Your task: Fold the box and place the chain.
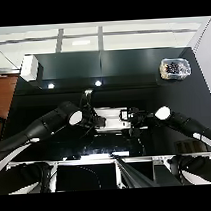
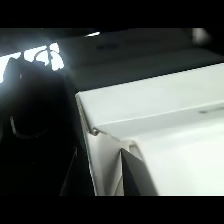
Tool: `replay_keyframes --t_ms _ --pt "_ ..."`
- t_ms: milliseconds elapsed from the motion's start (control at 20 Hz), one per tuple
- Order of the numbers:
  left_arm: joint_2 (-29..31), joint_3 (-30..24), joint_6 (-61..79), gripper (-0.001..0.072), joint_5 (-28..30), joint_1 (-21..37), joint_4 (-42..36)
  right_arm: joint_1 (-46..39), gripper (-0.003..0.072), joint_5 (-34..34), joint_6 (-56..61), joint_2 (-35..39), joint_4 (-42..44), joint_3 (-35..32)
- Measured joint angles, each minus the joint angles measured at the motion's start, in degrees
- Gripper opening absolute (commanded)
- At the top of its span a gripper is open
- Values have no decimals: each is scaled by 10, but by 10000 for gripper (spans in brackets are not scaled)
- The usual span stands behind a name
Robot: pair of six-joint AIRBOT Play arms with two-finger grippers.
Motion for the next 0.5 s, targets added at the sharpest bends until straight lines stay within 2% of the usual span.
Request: replay_keyframes --t_ms 500 --pt "-87 74 -66 328 -65 -19 63 0 578 0 0 0 0 0"
